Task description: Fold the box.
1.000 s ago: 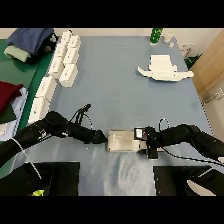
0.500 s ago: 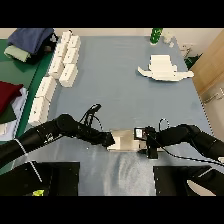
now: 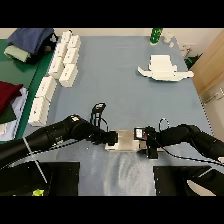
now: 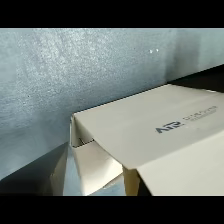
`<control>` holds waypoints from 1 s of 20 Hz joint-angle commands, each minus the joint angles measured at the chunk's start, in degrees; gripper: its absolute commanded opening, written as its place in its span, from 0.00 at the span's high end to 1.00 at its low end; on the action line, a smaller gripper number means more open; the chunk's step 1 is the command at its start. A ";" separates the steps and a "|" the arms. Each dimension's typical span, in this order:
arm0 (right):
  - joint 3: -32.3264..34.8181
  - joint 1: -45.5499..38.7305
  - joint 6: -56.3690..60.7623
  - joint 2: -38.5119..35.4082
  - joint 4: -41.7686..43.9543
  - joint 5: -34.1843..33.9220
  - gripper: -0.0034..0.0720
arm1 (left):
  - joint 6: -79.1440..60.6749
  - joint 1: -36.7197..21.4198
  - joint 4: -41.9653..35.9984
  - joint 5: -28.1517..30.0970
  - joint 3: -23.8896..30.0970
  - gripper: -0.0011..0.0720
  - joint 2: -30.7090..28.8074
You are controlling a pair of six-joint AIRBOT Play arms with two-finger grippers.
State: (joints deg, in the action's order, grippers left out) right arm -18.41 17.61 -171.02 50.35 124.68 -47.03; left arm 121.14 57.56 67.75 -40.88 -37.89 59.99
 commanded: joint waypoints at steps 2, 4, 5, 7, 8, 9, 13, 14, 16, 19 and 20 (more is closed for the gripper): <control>0.02 -0.02 0.00 -0.04 0.00 0.02 0.24 | 9.84 5.01 4.70 -3.34 -5.95 0.34 6.10; 0.02 -0.02 0.00 -0.04 0.00 0.02 0.24 | 12.39 6.10 5.62 -4.50 -8.26 0.34 8.37; 0.02 -0.02 0.00 -0.04 0.00 0.02 0.24 | 13.70 6.36 6.38 -5.51 -9.18 0.34 9.20; 0.02 -0.02 0.00 -0.04 0.00 0.04 0.24 | 15.26 6.38 7.08 -7.26 -10.34 0.34 10.19; 0.02 -0.02 0.00 -0.04 0.00 0.02 0.24 | 16.41 6.36 7.19 -7.87 -10.38 0.34 10.29; 0.02 -0.02 0.00 -0.04 0.00 0.02 0.24 | 17.07 6.38 7.48 -8.41 -10.38 0.34 10.38; 0.02 -0.02 0.02 -0.04 -0.02 0.02 0.24 | 19.43 6.38 8.61 -10.69 -10.38 0.43 10.99; 0.02 -0.02 0.00 -0.04 -0.02 0.02 0.24 | 20.13 6.38 8.81 -10.69 -10.38 0.44 11.13; 0.02 -0.02 0.00 -0.04 -0.02 0.02 0.24 | 23.17 6.40 11.04 -10.99 -10.40 0.44 11.28; 0.02 -0.02 0.00 -0.04 -0.02 0.02 0.24 | 25.73 6.54 13.77 -12.68 -11.69 0.45 12.76; 0.02 -0.02 0.00 -0.04 -0.02 0.02 0.24 | 25.73 6.80 14.29 -13.44 -12.61 0.45 13.75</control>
